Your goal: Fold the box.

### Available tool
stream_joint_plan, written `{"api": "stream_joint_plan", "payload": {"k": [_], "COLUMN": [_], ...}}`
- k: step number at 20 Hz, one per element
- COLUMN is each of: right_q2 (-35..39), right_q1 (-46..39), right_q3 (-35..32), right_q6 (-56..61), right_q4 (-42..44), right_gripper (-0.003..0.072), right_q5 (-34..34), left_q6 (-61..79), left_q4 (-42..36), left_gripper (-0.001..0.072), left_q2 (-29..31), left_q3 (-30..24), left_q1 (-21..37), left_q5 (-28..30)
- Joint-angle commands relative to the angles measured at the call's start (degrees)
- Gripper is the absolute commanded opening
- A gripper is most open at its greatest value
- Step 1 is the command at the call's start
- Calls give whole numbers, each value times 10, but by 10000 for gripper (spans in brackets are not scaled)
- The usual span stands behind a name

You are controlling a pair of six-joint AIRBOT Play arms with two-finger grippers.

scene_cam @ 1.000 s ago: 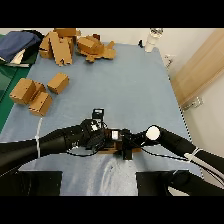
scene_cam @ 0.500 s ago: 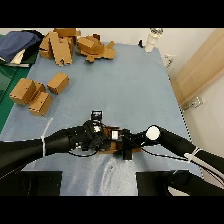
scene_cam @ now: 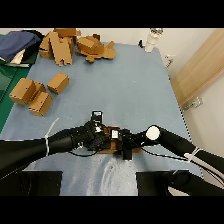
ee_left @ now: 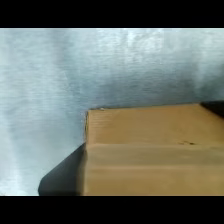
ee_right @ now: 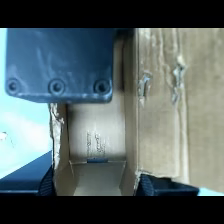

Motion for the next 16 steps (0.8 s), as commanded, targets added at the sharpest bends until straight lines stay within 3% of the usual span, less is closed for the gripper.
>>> {"api": "stream_joint_plan", "payload": {"k": [1,7,8,9,16], "right_q2": [0,0,0,0,0], "right_q1": [0,0,0,0,0], "right_q3": [1,1,1,1,1], "right_q6": [-2,-2,-2,-2,-2], "right_q4": [-2,-2,-2,-2,-2], "right_gripper": [479,479,479,479,479], "right_q5": [1,1,1,1,1], "left_q6": [9,10,10,-3,0], "left_q4": [0,-11,-11,-11,-7], "left_gripper": [13,18,239,510,530], "left_q2": [-1,-1,-1,0,40], "left_q3": [0,0,1,4,22], "left_q1": [-1,-1,-1,-1,0], "left_q5": [20,37,37,33,-50]}}
